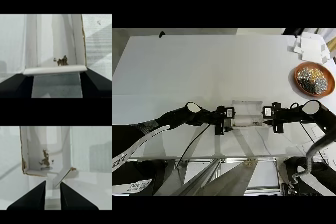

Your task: Fold the box and place the chain.

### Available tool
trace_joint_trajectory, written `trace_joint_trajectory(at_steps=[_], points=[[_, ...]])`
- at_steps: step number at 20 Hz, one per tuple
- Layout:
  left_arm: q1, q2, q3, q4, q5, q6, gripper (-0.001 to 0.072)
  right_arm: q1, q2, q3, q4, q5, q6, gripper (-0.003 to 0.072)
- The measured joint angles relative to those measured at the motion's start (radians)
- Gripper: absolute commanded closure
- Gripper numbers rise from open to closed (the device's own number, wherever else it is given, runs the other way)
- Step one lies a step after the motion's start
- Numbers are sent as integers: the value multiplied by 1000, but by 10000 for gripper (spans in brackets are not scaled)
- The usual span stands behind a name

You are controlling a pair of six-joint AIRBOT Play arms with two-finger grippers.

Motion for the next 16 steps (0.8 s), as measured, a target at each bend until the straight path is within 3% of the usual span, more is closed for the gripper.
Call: trace_joint_trajectory(at_steps=[8, 16], points=[[0, 0, 0, 0, 0, 0, 641, 16, -12, -20, 27, 6, -24, 525], [0, 0, 0, 0, 0, 0, 641, 72, -16, -26, 27, -79, -27, 526]])
